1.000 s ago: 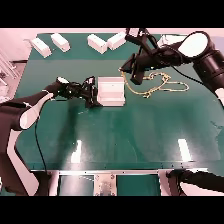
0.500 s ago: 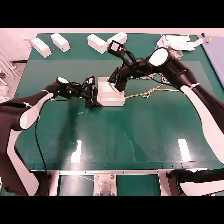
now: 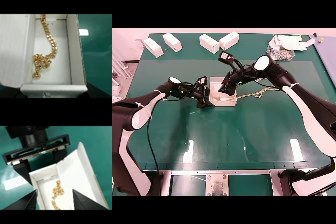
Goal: Fold the box and place the chain.
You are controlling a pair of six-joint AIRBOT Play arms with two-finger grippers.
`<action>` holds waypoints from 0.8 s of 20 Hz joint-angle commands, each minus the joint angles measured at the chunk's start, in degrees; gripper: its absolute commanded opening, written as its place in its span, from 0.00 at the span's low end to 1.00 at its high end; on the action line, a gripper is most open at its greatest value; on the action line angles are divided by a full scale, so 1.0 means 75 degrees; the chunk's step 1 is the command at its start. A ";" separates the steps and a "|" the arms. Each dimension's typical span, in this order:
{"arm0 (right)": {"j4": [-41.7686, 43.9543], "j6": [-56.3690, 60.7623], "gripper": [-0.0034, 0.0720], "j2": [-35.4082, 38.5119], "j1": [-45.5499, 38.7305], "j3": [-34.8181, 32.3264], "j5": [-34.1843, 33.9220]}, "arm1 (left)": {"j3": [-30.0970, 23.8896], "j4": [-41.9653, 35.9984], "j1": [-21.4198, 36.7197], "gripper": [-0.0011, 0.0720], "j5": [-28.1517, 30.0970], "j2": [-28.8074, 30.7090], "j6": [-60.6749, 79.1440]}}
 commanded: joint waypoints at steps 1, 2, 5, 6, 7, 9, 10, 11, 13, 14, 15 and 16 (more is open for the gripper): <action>-0.0361 0.0816 0.73 0.0187 -0.0423 0.0000 0.0044 | 0.0009 0.0000 0.0003 0.72 0.0003 0.0000 0.0000; -0.0804 0.1075 0.73 0.0315 -0.0644 -0.0006 0.0052 | 0.0009 0.0000 0.0003 0.72 0.0003 -0.0003 0.0003; -0.1792 0.1250 0.73 0.0647 -0.1376 -0.0245 0.0131 | 0.0009 0.0000 0.0003 0.72 0.0003 0.0000 0.0003; -0.2031 0.1253 0.74 0.0653 -0.1617 -0.0303 0.0309 | 0.0009 0.0000 0.0003 0.72 0.0003 0.0000 0.0000; -0.2116 0.1492 0.74 0.0650 -0.1900 -0.0417 0.0321 | 0.0009 0.0000 0.0003 0.72 0.0003 0.0000 0.0003; -0.2177 0.3013 0.74 0.0647 -0.2486 -0.0723 -0.0085 | 0.0009 0.0000 0.0003 0.72 0.0006 0.0000 0.0003; -0.2238 0.3634 0.74 0.0647 -0.2760 -0.0877 -0.0367 | 0.0009 0.0000 0.0003 0.72 0.0003 0.0000 0.0003; -0.2296 0.4278 0.74 0.0647 -0.3042 -0.1064 -0.0667 | 0.0009 0.0000 0.0003 0.72 0.0003 0.0000 0.0000; -0.2777 0.5289 0.74 0.0647 -0.3418 -0.1466 -0.1000 | 0.0009 0.0000 0.0003 0.72 0.0003 0.0000 0.0003; -0.3016 0.5461 0.74 0.0647 -0.3497 -0.1708 -0.1113 | 0.0009 0.0000 0.0003 0.72 0.0003 0.0000 0.0000; -0.3144 0.5453 0.74 0.0644 -0.3509 -0.1912 -0.1163 | 0.0009 0.0000 0.0003 0.72 0.0003 0.0000 0.0003; -0.3177 0.5450 0.74 0.0644 -0.3497 -0.2069 -0.1212 | 0.0009 0.0000 0.0003 0.72 0.0003 0.0000 0.0003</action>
